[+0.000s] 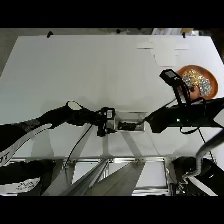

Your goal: Fold the box and place the chain.

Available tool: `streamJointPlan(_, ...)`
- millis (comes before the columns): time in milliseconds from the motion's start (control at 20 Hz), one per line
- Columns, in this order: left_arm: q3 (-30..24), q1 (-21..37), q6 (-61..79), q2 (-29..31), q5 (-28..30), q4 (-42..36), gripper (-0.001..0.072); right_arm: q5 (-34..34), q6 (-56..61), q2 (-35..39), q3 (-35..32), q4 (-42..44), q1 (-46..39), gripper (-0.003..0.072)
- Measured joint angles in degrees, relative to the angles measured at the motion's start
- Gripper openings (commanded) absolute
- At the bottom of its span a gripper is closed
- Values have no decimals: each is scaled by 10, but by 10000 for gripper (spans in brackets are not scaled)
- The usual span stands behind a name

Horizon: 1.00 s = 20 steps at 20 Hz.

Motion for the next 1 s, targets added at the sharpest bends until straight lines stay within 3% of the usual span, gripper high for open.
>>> streamJointPlan(450, 0, 0, 0, 0, 0, 0, 212, -127, 1, -76, -42, 18, 60, 19)
streamJointPlan(550, 0, 0, 0, 0, 0, 0, 212, -143, 1, -96, -44, 18, 62, 121)
streamJointPlan(750, 0, 0, 0, 0, 0, 0, 212, -169, -8, -113, -38, 20, 63, 136)
streamJointPlan(850, 0, 0, 0, 0, 0, 0, 212, -166, -17, -116, -23, 20, 57, 286)
streamJointPlan(1000, 0, 0, 0, 0, 0, 0, 212, -143, -32, -118, 15, 19, 33, 305)
